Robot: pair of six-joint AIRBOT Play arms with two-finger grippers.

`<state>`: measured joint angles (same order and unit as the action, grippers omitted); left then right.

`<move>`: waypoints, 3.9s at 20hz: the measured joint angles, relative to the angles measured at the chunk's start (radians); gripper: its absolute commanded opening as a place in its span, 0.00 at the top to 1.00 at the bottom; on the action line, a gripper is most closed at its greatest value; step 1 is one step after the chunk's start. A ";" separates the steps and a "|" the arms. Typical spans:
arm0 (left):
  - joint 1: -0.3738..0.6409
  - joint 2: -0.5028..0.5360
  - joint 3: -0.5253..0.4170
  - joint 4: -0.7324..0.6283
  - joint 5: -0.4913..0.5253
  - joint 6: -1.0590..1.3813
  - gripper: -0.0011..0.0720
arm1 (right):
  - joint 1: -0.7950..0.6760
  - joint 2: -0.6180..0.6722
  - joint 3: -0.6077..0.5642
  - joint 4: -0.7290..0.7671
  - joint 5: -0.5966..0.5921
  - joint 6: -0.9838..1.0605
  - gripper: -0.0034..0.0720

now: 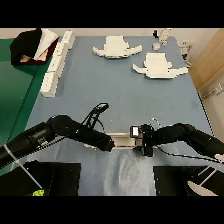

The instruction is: Fold the box.

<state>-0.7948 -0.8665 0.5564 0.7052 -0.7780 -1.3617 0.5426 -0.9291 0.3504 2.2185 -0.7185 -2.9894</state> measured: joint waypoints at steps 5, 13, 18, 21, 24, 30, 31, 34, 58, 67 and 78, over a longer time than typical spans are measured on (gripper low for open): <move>0.000 -0.097 0.010 -0.058 0.279 -0.031 0.97 | 0.000 0.000 0.000 0.000 0.000 0.000 0.36; 0.021 -0.243 0.012 -0.078 0.377 -0.093 0.97 | 0.000 0.000 0.000 0.000 0.000 0.000 0.36; 0.023 -0.267 0.014 -0.077 0.376 -0.097 0.97 | 0.000 0.000 0.000 -0.001 0.001 -0.001 0.36; 0.026 -0.246 0.035 -0.066 0.332 -0.026 0.97 | 0.000 0.000 0.000 -0.002 0.003 -0.002 0.36; 0.022 -0.162 0.066 -0.001 0.245 0.043 0.97 | 0.000 0.000 0.000 -0.003 0.003 -0.002 0.36; 0.006 0.098 0.086 0.327 0.029 0.117 0.97 | 0.000 -0.001 0.000 -0.003 0.002 -0.002 0.36; 0.000 0.135 0.086 0.372 0.003 0.139 0.97 | 0.000 0.000 0.000 -0.003 0.002 -0.002 0.36; 0.003 0.231 0.068 0.448 -0.041 0.258 0.82 | 0.000 0.000 0.000 -0.003 0.001 -0.001 0.36; 0.106 0.021 -0.188 0.030 0.160 1.241 0.76 | 0.000 0.000 0.000 -0.006 0.000 -0.001 0.36; 0.076 -0.010 -0.188 -0.068 0.179 1.331 0.76 | 0.000 0.000 0.000 -0.008 -0.003 -0.001 0.36; 0.065 -0.033 -0.181 -0.126 0.215 1.362 0.96 | 0.000 0.000 0.000 -0.005 0.001 0.000 0.36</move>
<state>-0.7296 -0.8997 0.3752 0.5789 -0.5632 0.0006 0.5426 -0.9295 0.3504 2.2135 -0.7177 -2.9898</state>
